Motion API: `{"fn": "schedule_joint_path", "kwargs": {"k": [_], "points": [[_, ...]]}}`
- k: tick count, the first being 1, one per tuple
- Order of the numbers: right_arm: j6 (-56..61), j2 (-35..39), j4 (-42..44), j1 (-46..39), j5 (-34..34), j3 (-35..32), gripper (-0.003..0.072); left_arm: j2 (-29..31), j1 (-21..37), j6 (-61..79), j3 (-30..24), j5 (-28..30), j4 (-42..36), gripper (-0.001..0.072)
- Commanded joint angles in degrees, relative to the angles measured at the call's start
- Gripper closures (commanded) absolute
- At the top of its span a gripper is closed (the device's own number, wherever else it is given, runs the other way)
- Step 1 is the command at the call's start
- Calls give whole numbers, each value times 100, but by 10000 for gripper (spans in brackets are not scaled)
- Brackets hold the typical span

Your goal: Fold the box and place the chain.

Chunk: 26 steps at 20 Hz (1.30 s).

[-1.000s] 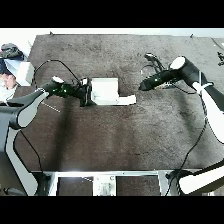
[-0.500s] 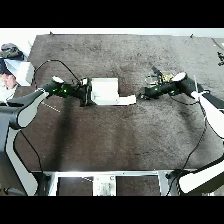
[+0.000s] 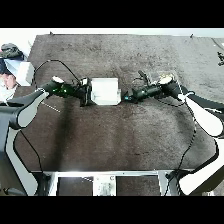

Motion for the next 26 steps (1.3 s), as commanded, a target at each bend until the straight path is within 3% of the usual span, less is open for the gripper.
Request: {"fn": "schedule_joint_path", "kwargs": {"k": [1,8,9,10,12,16,19,26], "points": [[-223,125,247,94,11,125,217,4,0,2,-2,0,0,363],[42,157,116,372,-210,282,222,4,0,2,-2,0,0,363],[175,157,-177,439,-190,380,278,4,0,2,-2,-2,0,363],[448,155,-557,507,-188,492,285,4,2,2,-2,-2,0,363],[951,155,-1309,667,-197,750,280,4,0,0,-2,-2,-2,363],[1259,155,-1687,942,-195,1145,280,4,0,2,-2,0,0,363],[2052,149,-2643,1113,-225,1320,278,4,2,2,-2,0,0,363],[2745,122,-3580,1416,-343,1561,278,4,0,2,-2,-2,0,363]]}}
